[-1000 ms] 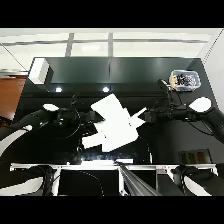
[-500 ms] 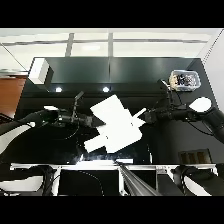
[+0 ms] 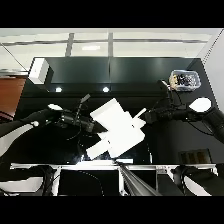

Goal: Fold the box and place the chain.

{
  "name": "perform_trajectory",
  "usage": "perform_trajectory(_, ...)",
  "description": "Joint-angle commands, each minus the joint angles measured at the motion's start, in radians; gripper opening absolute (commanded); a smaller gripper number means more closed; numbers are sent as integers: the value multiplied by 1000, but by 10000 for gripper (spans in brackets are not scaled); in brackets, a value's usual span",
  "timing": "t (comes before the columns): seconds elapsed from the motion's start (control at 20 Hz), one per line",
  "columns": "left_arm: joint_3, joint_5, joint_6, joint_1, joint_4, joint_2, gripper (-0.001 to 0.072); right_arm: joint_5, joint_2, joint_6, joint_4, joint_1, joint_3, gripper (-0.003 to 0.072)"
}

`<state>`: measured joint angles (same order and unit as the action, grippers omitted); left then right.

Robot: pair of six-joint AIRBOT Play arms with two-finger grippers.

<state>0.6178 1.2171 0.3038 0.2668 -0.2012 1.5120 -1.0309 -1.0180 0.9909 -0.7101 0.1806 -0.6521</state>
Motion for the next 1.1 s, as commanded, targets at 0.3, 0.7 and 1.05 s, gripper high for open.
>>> perform_trajectory(0.3,10,-31,-5,46,-79,1,152,3,1,1,-1,0,0,39)
perform_trajectory(0.7,82,-27,-5,48,-196,1,25,-113,1,6,-103,-95,-27,446)
perform_trajectory(1.05,320,-12,-9,101,-531,-50,20,-220,1,-116,-344,-303,-237,615)
